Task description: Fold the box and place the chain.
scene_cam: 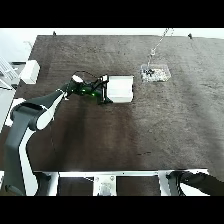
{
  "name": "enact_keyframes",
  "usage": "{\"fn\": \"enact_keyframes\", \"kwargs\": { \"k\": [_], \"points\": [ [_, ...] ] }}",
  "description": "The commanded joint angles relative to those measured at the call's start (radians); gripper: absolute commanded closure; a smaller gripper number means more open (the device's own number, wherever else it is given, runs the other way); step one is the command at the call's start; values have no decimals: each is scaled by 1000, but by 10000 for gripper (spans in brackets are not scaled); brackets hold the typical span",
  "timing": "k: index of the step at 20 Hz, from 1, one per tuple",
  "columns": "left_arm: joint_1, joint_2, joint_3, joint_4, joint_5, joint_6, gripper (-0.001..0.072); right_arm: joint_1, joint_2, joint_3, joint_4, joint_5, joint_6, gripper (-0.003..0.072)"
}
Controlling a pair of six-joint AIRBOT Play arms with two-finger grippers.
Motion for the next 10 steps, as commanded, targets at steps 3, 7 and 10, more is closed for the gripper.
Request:
{"fn": "enact_keyframes", "kwargs": {
  "k": [3, 7, 10],
  "points": [
    [0, 0, 1, 0, 0, 0, 361, 108, 29, 0, -13, 39, -9, 679],
    [0, 0, 1, 0, 0, 0, 361, 145, 29, -3, -12, 75, -8, 679],
    [0, 0, 1, 0, 0, 0, 361, 178, 29, -11, -8, 122, -7, 679]
  ]
}}
